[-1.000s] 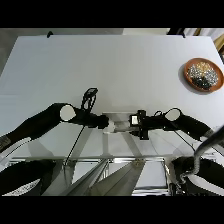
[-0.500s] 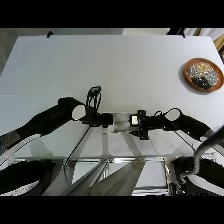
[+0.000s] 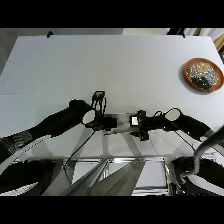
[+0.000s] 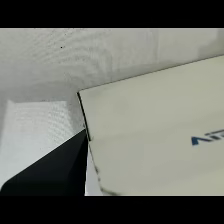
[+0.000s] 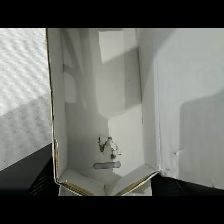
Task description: Fold the box and place the chain.
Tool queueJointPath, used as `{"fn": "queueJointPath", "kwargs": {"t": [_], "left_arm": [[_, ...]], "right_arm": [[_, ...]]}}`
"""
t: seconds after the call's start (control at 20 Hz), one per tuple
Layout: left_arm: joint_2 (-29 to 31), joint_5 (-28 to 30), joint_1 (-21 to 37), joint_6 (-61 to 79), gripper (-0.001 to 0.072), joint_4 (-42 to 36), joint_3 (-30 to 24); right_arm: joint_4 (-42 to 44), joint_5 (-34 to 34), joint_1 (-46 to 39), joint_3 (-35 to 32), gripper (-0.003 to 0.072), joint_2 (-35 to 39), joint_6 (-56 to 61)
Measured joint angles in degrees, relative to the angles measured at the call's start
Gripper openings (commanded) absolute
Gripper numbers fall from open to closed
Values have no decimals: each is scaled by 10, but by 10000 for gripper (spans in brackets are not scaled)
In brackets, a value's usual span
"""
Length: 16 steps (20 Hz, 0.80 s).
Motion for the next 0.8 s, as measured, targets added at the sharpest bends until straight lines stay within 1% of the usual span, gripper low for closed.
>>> {"fn": "queueJointPath", "kwargs": {"t": [0.35,0.45,0.5,0.55,0.6,0.75,0.8], "left_arm": [[-26,2,-5,-30,344,5,1],[-31,5,-8,-43,329,7,1],[-32,5,-9,-52,275,8,1],[-33,5,-10,-64,200,10,1],[-34,2,-11,-75,186,14,0],[-35,-4,-13,-96,19,15,0],[-35,-6,-14,-100,6,15,0]], "right_arm": [[1,-1,0,0,385,0,1],[1,-1,0,0,385,0,1],[1,-1,0,0,385,0,1],[1,-2,0,0,385,0,1],[1,-2,0,0,385,0,1],[1,-2,0,0,385,0,1],[1,-2,0,0,385,0,1]]}}
